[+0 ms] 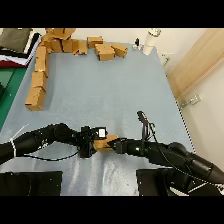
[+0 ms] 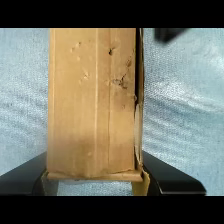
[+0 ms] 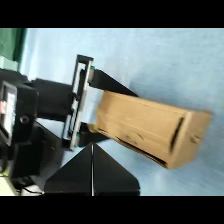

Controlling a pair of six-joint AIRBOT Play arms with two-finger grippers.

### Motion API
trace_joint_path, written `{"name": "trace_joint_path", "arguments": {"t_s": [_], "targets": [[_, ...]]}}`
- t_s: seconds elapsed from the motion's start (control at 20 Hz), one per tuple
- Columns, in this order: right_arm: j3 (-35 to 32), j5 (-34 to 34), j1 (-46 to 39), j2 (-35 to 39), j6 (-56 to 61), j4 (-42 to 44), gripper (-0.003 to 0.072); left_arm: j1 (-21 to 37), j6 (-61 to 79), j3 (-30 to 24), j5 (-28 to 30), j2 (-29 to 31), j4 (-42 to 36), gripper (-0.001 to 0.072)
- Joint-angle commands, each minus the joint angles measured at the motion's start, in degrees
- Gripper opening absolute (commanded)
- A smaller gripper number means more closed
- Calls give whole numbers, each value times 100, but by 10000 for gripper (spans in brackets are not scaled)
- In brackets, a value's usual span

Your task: Fold the box.

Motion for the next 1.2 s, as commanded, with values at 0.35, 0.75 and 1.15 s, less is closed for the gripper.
{"name": "trace_joint_path", "arguments": {"t_s": [0.35,0.75,1.15], "targets": [[1115,-3912,-1394,-28,2350,-4706,2,0,2,-4,0,-4,2,472],[1123,-3665,-1471,-247,2924,-4538,2,0,0,-2,4,-4,-4,472],[1123,-3484,-1464,-332,3084,-4492,2,15,-734,162,48,142,-9,472]]}}
